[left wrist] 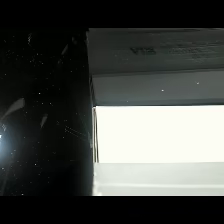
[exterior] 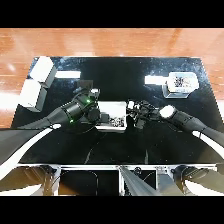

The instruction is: Fold the box and place the chain.

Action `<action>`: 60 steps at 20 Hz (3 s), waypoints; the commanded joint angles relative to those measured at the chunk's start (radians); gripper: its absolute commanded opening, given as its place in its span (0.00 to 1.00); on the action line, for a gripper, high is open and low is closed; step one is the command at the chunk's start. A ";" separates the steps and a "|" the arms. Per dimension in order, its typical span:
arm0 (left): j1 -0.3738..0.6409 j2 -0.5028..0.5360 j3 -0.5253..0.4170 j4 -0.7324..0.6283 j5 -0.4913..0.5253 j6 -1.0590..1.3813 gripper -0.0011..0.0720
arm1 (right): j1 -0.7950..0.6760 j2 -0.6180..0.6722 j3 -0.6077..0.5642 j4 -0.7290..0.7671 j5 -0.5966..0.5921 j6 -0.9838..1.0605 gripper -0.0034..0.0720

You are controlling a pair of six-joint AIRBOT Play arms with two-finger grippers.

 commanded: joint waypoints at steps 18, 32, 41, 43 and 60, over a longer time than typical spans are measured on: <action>0.001 0.000 0.001 0.000 -0.011 0.000 0.05 | 0.153 0.434 0.032 0.079 0.208 0.373 0.09; 0.000 0.000 0.001 -0.004 -0.008 0.000 0.05 | 0.187 0.422 0.181 0.132 0.134 0.432 0.09; 0.000 0.000 0.001 -0.008 -0.026 0.000 0.05 | 0.187 0.321 0.058 0.073 0.151 0.532 0.22; 0.000 0.000 0.002 -0.008 -0.032 0.000 0.05 | 0.187 0.321 0.058 0.073 0.148 0.556 0.96; -0.001 0.001 0.131 -0.011 0.087 0.025 0.71 | -0.277 0.546 -0.013 -0.254 0.777 1.189 0.97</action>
